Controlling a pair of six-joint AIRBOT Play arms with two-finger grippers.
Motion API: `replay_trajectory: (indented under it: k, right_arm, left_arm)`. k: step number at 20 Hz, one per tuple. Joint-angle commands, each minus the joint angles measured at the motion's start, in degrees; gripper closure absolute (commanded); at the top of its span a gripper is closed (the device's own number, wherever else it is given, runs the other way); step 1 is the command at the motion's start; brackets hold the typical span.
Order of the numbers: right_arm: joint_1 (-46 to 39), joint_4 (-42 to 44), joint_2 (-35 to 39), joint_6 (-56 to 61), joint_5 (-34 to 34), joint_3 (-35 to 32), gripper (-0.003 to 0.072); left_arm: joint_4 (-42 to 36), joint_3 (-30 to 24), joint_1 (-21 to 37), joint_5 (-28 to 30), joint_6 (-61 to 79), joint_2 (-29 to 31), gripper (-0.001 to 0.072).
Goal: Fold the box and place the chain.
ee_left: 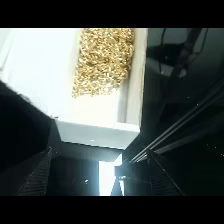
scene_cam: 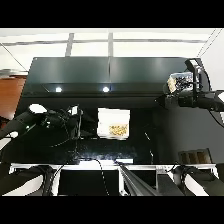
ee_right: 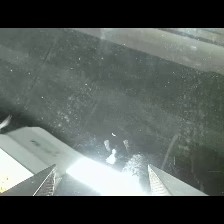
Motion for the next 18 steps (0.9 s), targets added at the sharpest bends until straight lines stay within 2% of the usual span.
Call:
replay_trajectory:
  k: [1, 5, 8, 13, 18]
  right_arm:
    - [0.07, 0.04, -0.04, 0.09, 0.04, 0.02, -0.0012]
    - [0.07, 0.02, -0.04, 0.07, 0.02, 0.02, -0.0012]
    - [0.07, 0.02, -0.04, 0.07, 0.04, 0.02, -0.0012]
    - [0.07, 0.02, -0.04, 0.07, 0.04, 0.02, -0.0012]
    - [0.07, 0.02, -0.04, 0.09, 0.13, 0.02, -0.0013]
  left_arm:
    - [0.9, 0.31, -1.53, -0.37, 1.18, -0.7, 0.0013]
    - [1.2, 0.31, -3.89, 0.44, -1.03, -0.98, 0.0012]
    - [1.36, 0.92, -4.59, 4.28, -4.59, -1.46, 0.0013]
    - [1.55, 1.64, -4.61, 3.19, -5.05, -2.56, 0.0012]
    - [6.03, 4.98, -6.16, 2.12, -6.93, -5.33, 0.0013]
